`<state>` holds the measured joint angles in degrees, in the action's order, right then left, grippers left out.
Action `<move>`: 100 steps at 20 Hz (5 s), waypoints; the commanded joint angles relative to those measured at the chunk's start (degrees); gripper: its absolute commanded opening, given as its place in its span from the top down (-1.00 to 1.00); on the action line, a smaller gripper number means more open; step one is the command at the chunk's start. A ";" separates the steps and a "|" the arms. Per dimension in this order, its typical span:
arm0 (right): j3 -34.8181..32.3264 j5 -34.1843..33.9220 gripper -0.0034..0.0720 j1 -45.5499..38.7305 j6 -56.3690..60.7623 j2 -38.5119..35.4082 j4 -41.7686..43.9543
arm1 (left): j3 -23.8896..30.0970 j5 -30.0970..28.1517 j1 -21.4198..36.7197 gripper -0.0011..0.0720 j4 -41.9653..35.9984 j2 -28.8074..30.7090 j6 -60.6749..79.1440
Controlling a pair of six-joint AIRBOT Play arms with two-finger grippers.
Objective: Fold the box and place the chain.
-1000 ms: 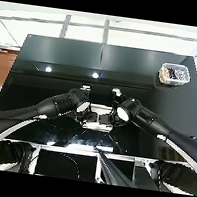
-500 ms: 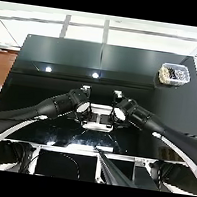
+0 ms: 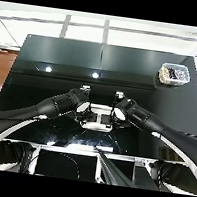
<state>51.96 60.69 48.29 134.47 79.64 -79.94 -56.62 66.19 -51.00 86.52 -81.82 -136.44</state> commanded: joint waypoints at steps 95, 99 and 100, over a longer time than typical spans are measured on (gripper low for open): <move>45.86 4.79 0.80 -63.01 -48.26 0.90 18.12 | -0.02 0.09 0.02 0.89 -0.02 -0.15 -0.09; 45.83 8.07 0.80 -63.04 -53.66 -9.53 24.00 | -0.02 -0.11 0.02 0.89 0.00 -0.15 -0.07; 45.83 9.09 0.80 -62.88 -53.81 -12.00 24.00 | -0.02 -0.11 0.02 0.89 0.00 -0.15 -0.07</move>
<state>97.76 67.16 -14.72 84.88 74.41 -58.76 -56.62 66.30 -51.00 86.50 -81.93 -136.53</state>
